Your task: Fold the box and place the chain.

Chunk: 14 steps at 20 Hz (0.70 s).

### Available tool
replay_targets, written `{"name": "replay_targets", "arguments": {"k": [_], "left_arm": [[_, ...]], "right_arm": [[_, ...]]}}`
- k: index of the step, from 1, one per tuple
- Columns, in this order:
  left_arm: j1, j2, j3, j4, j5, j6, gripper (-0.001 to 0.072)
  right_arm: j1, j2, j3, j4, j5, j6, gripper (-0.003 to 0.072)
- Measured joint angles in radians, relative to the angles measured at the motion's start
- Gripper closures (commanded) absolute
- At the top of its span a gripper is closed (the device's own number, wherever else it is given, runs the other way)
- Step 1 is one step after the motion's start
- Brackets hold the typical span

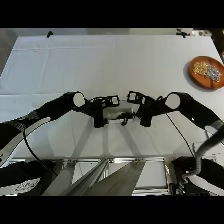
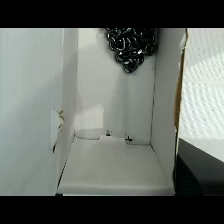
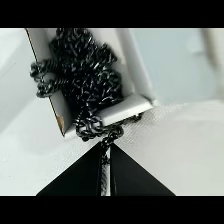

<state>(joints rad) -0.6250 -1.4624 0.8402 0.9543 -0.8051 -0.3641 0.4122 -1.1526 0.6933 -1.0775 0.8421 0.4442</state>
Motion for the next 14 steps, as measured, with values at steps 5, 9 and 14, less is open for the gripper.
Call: {"name": "replay_targets", "arguments": {"k": [5,9,14], "left_arm": [[0.000,0.000,0.000,0.000,0.000,0.000,0.0362],[0.000,0.000,0.000,0.000,0.000,0.000,0.0362],[0.000,0.000,0.000,0.000,0.000,0.000,0.0362]], "right_arm": [[0.000,0.169,0.000,0.048,-0.012,0.037,0.0674],[0.002,0.250,0.000,0.155,-0.021,0.043,0.0676],[0.070,0.276,0.000,0.230,-0.068,0.045,0.0676]]}}
